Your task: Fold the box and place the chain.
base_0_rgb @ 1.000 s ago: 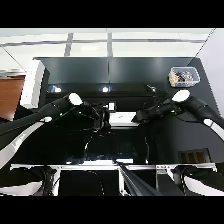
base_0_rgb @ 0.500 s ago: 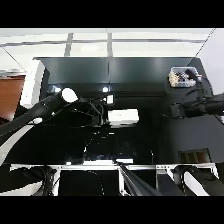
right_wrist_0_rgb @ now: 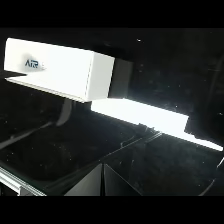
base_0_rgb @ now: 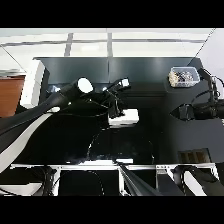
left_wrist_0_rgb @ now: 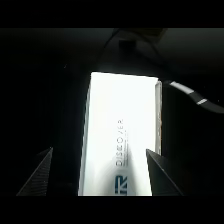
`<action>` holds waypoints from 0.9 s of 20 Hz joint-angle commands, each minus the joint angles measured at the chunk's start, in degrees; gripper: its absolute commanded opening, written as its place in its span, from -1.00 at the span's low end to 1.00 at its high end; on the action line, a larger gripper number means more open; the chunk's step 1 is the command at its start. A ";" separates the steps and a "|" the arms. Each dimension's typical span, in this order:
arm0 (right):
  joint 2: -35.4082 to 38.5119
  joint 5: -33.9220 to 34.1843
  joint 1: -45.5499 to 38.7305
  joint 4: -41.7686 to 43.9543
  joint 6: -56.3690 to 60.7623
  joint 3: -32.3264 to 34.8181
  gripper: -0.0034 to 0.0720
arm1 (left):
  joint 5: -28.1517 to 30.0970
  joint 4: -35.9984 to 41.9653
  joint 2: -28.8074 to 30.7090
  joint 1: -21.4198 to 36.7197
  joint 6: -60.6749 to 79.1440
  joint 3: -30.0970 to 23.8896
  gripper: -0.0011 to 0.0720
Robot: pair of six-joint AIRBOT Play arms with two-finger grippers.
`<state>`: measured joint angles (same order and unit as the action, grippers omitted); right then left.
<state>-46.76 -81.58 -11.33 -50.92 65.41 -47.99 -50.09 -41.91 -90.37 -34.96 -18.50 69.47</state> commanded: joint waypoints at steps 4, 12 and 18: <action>0.17 0.20 -0.09 -0.17 -0.07 -0.07 -0.87 | -5.44 2.14 -5.05 -0.74 -4.31 1.88 0.99; 0.17 0.63 -0.09 -0.17 -0.50 -0.07 -0.87 | -6.12 0.61 -5.03 -1.07 -4.20 1.97 0.99; 0.17 0.61 -0.09 -0.17 -0.48 -0.07 -0.87 | -6.29 -5.18 -5.01 -4.07 -4.24 3.76 0.99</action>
<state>-46.65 -80.95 -11.38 -51.11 64.95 -47.99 -56.36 -44.49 -95.35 -37.80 -22.70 72.55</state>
